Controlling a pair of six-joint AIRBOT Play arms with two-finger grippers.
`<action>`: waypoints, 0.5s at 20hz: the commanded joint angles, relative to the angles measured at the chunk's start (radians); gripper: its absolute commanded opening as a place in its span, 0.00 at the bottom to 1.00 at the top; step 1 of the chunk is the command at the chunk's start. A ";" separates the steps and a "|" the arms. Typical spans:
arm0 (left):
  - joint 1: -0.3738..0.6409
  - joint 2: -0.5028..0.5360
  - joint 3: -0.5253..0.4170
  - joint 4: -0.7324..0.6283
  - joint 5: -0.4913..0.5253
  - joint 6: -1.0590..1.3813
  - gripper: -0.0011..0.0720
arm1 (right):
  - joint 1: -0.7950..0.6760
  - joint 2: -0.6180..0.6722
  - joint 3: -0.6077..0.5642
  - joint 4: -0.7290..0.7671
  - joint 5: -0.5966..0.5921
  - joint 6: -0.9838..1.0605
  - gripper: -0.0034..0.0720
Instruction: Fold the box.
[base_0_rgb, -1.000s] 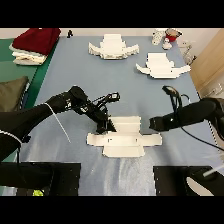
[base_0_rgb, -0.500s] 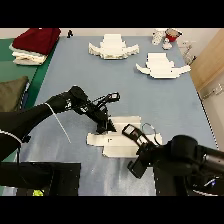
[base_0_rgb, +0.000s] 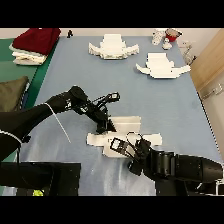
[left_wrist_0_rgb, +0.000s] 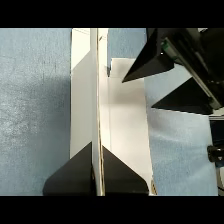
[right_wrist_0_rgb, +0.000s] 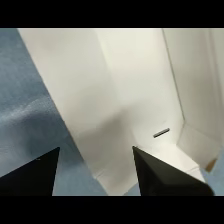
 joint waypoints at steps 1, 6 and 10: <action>0.000 0.000 0.000 0.000 0.000 0.000 0.04 | -0.029 -0.024 0.010 -0.131 -0.021 0.118 0.99; 0.000 0.000 0.000 0.000 0.000 0.000 0.04 | -0.068 0.066 0.050 -0.134 -0.068 0.197 0.99; 0.000 0.000 0.000 0.000 0.000 0.000 0.04 | -0.105 0.132 0.050 -0.147 -0.125 0.198 1.00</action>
